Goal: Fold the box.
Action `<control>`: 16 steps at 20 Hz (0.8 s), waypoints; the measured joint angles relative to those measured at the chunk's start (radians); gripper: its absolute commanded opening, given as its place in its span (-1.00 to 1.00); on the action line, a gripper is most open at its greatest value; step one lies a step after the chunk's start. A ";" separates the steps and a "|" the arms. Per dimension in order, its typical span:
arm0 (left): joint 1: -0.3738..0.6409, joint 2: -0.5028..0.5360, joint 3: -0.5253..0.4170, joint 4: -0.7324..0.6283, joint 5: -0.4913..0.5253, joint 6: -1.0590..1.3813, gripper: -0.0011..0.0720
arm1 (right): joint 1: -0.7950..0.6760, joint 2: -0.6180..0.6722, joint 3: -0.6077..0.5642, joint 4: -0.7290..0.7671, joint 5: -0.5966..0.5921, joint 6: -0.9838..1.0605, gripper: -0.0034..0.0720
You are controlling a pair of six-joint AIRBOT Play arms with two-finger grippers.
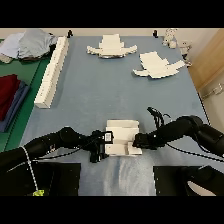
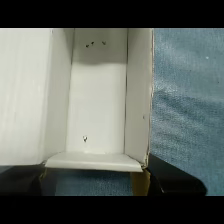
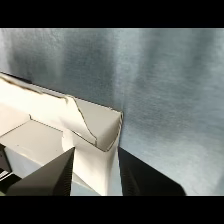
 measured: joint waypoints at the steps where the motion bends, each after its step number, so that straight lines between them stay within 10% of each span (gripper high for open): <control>1: 0.000 0.000 0.000 0.000 0.000 0.000 0.70 | 0.021 -0.017 0.015 -0.016 0.002 0.023 0.15; 16: 0.000 0.000 0.000 0.000 0.000 0.000 0.70 | 0.319 -0.269 0.237 -0.401 -0.088 0.523 0.03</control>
